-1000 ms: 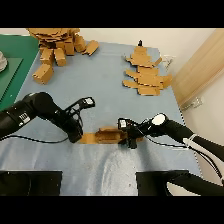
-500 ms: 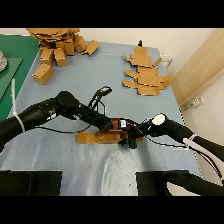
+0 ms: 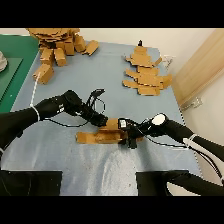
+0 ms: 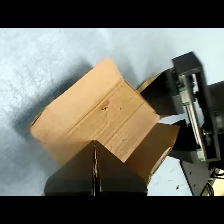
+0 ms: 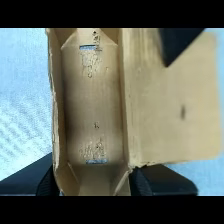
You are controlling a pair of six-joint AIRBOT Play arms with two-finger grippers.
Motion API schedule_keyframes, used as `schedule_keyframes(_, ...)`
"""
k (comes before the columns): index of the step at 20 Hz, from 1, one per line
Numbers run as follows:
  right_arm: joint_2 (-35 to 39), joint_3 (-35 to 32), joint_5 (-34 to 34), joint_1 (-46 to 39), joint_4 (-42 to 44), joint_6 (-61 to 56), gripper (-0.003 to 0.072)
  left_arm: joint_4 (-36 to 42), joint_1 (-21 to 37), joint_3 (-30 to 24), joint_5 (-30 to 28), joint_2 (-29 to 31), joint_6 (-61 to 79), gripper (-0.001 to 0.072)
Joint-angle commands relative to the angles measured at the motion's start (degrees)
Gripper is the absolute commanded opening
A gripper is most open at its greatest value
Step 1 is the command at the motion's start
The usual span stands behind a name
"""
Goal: Fold the box.
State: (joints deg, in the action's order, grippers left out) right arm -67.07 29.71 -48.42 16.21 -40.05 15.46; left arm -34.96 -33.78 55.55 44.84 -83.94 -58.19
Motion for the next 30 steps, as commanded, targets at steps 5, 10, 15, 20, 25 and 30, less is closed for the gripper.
schedule_keyframes(5,0.0,0.02,-0.04,-0.07,-0.02,-0.02,0.0469,-4.07,-0.61,2.56,4.44,-3.74,-3.19,0.0011)
schedule_keyframes(10,0.0,0.02,-0.13,-0.04,-0.07,-0.02,0.0469,-1.29,1.14,5.09,5.88,0.02,16.24,0.0011)
schedule_keyframes(15,0.0,0.02,-0.17,-0.09,-0.15,-0.02,0.0469,-0.7,8.59,0.04,12.28,10.99,34.97,0.001)
schedule_keyframes(20,0.0,0.02,-0.17,-0.09,-0.17,-0.02,0.0469,10.64,23.78,-9.84,11.58,19.34,55.76,0.001)
schedule_keyframes(25,0.0,0.02,0.76,-0.09,-0.2,-0.02,0.0469,6.01,20.52,-21.4,11.19,24.76,73.44,0.0012)
schedule_keyframes(30,0.0,0.02,0.98,-0.09,-0.17,-0.02,0.0469,6.08,11.47,-24.35,5.38,22.73,78.97,0.0695)
